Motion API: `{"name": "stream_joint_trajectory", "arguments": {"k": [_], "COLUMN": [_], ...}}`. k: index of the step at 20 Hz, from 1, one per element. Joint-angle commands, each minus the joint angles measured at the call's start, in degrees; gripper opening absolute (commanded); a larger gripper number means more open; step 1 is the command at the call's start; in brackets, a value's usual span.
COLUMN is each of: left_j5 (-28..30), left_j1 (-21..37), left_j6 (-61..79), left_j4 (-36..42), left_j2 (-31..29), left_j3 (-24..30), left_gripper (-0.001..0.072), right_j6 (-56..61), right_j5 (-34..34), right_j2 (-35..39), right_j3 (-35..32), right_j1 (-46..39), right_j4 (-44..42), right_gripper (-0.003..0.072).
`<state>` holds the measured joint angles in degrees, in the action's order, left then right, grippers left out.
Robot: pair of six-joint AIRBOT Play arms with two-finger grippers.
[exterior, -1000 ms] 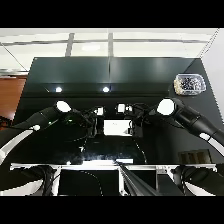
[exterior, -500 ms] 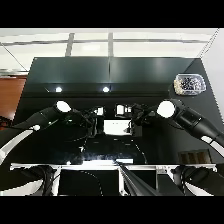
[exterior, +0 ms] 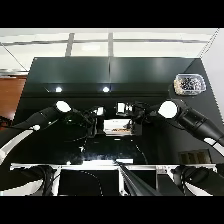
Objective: Fold the box and place the chain.
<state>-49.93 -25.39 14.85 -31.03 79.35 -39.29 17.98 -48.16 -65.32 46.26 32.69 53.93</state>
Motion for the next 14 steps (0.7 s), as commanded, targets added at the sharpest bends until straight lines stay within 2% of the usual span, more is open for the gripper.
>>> {"name": "stream_joint_trajectory", "arguments": {"k": [1,5,6,7,8,14], "left_j5": [-0.1,0.0,0.0,0.0,0.0,0.0], "left_j1": [0.0,0.0,0.0,0.0,0.0,0.0], "left_j6": [0.1,0.1,0.1,0.1,0.1,0.1], "left_j4": [0.0,0.0,0.0,0.0,0.0,0.0], "left_j2": [0.0,0.0,0.0,0.0,0.0,0.0], "left_j3": [0.0,0.0,0.0,0.0,0.0,0.0], "left_gripper": [0.04,0.04,0.04,0.04,0.04,0.04], "right_j6": [0.3,0.7,0.8,1.4,1.4,1.4], "right_j5": [-2.5,-4.3,-4.3,-4.3,-4.3,-4.3], "right_j2": [0.0,-0.1,-0.2,-0.4,-0.5,-0.5], "right_j3": [0.0,0.0,0.0,0.0,0.0,0.0], "right_j1": [0.1,0.1,0.1,0.1,0.1,0.1], "right_j4": [-0.1,-0.1,-0.1,-0.1,-0.1,-0.1], "right_gripper": [0.048,0.0478,0.0405,0.0246,0.0197,0.0203]}}
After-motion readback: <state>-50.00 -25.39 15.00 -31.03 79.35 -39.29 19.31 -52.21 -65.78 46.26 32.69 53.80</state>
